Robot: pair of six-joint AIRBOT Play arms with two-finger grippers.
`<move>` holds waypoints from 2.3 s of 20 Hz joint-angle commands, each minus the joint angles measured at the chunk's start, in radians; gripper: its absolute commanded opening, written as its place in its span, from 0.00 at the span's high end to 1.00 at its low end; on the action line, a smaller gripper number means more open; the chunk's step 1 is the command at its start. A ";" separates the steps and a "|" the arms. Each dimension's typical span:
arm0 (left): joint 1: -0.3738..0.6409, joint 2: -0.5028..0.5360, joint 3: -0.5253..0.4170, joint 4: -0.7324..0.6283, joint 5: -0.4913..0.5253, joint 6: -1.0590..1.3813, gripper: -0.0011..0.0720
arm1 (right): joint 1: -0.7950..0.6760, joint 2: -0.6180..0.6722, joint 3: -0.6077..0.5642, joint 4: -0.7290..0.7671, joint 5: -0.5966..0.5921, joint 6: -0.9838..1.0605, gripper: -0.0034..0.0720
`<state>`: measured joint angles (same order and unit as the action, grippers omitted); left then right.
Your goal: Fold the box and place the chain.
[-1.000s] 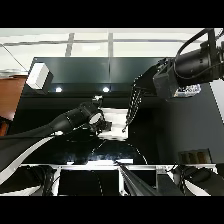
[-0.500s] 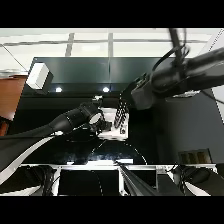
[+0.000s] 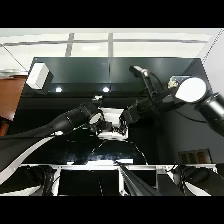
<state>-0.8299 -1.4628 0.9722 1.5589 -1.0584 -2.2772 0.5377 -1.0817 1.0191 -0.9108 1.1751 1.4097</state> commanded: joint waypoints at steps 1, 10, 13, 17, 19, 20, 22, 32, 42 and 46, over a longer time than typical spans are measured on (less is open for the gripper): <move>0.001 0.000 0.000 0.000 -0.001 0.000 0.95 | 0.003 -0.018 -0.071 0.024 -0.092 -0.001 0.91; 0.001 0.000 0.000 0.000 -0.003 0.000 0.95 | 0.039 -0.047 -0.070 0.068 -0.131 -0.019 0.29; 0.002 0.000 0.002 0.000 -0.016 -0.001 0.95 | -0.036 -0.025 -0.068 0.024 -0.047 -0.033 0.30; 0.025 0.000 0.035 0.000 -0.014 -0.035 0.95 | -0.213 0.076 -0.068 -0.052 0.064 -0.061 0.30; 0.042 -0.007 0.066 0.031 -0.008 -0.053 0.95 | -0.282 0.101 -0.068 -0.117 0.079 -0.047 0.18; 0.051 -0.016 0.081 0.031 -0.018 -0.054 0.95 | -0.295 0.101 -0.068 -0.147 0.079 -0.041 0.05; 0.053 -0.027 0.092 0.030 -0.024 -0.055 0.95 | -0.293 0.100 -0.069 -0.202 0.068 -0.040 0.04; 0.051 -0.021 0.099 -0.009 -0.023 -0.108 0.72 | -0.293 0.100 -0.069 -0.199 0.043 -0.037 0.05; 0.115 0.285 0.109 0.026 -0.290 0.682 0.02 | -0.293 0.100 -0.069 -0.206 0.024 -0.033 0.05; 0.419 0.423 -0.105 -0.251 -0.188 1.081 0.03 | -0.293 0.100 -0.069 -0.262 0.017 -0.034 0.05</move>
<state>-0.5751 -1.1328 0.9844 1.4994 -1.2964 -1.5600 0.2459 -0.9821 0.9508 -1.1362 1.1961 1.3762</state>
